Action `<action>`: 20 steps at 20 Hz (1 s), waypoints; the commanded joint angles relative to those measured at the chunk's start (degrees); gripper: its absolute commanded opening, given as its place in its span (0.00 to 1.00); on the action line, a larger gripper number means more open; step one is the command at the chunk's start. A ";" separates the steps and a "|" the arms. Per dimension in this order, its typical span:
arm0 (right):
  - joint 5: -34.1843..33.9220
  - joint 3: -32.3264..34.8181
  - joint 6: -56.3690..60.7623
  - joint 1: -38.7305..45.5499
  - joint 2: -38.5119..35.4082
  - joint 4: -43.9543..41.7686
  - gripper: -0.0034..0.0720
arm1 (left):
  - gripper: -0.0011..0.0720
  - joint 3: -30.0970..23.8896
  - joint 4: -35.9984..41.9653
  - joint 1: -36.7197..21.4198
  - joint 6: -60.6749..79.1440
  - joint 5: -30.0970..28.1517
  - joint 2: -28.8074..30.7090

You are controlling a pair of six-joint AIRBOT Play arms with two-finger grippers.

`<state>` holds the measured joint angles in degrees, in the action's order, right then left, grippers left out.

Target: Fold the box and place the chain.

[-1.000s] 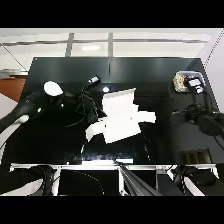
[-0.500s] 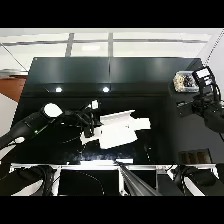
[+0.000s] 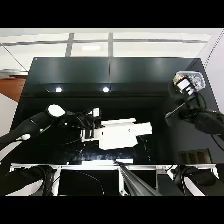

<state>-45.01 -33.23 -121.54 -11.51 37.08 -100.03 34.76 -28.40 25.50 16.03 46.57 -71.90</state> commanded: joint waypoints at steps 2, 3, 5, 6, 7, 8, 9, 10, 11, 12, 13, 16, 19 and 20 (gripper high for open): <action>0.15 4.79 -8.09 -0.09 0.02 -11.08 0.98 | 0.05 0.57 2.56 -0.17 5.22 -0.55 -3.26; 0.15 5.18 -8.96 -0.20 0.00 -11.69 0.98 | 0.05 0.57 2.49 -0.17 5.25 -1.01 -3.26; -0.09 5.33 -11.82 -0.96 0.02 -12.50 0.98 | 0.05 0.57 1.18 -0.11 5.20 -1.14 -3.37; -0.17 5.49 -13.33 -1.79 0.00 -12.50 0.98 | 0.05 0.57 1.01 -0.11 5.18 -1.14 -3.37; -0.37 5.75 -14.73 -2.75 0.02 -12.50 0.98 | 0.05 0.57 0.92 -0.07 5.18 -1.14 -3.37; -0.37 6.34 -16.15 -3.98 0.02 -12.50 0.98 | 0.05 0.57 0.90 -0.07 5.18 -1.11 -3.37; -0.37 7.17 -17.31 -5.38 0.02 -12.50 0.98 | 0.05 0.57 0.90 -0.07 5.16 -1.11 -3.37; -0.33 8.35 -18.71 -7.08 0.02 -12.50 0.98 | 0.05 0.57 0.90 -0.07 5.16 -1.11 -3.37; -0.20 9.60 -20.09 -8.79 0.02 -12.50 0.98 | 0.05 0.57 0.83 -0.07 5.16 -1.14 -3.37; 0.07 10.82 -21.42 -10.51 0.02 -12.50 0.98 | 0.05 0.57 0.83 -0.07 5.14 -1.11 -3.37; 0.63 12.00 -22.34 -12.33 0.02 -12.50 0.98 | 0.05 0.57 0.83 -0.07 5.14 -1.14 -3.37; 4.02 14.14 -23.15 -16.81 0.04 -12.63 0.98 | 0.05 0.57 0.81 -0.07 5.14 -1.14 -3.37; 5.16 14.58 -25.03 -19.28 2.10 -14.10 0.98 | 0.05 0.57 0.81 -0.07 5.11 -1.14 -3.37; 5.16 14.58 -27.39 -20.00 3.41 -15.50 0.98 | 0.05 0.57 0.81 -0.07 5.11 -1.14 -3.37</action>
